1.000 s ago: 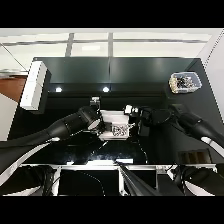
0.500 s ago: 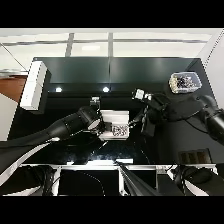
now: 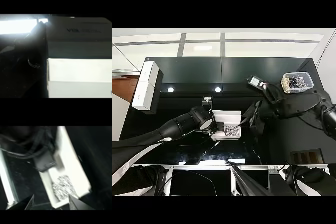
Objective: Fold the box and place the chain.
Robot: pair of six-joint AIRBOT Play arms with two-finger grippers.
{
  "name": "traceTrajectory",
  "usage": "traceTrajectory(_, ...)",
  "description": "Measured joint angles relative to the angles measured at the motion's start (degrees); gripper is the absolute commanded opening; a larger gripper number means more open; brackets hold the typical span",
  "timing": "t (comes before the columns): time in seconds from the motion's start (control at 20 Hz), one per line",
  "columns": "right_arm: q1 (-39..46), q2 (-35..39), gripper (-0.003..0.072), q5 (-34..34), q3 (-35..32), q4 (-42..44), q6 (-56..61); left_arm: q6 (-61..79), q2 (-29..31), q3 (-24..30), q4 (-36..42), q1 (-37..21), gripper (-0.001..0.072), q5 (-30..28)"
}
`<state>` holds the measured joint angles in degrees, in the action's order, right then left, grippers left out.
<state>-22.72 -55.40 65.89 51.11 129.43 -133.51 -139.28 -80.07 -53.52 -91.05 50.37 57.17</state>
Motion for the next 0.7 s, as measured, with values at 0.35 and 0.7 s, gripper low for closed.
traceTrajectory(0.35, 13.8, 2.8, 0.0506, 5.0, 1.6, -4.8, 4.3, -1.6, 0.0, -0.3, 0.4, 0.0, 0.0521, -3.2)
traceTrajectory(0.7, 17.6, 3.3, 0.0505, 7.0, 1.7, -9.7, 5.2, 12.0, 5.1, -4.8, 0.0, -1.4, 0.0564, 6.6)
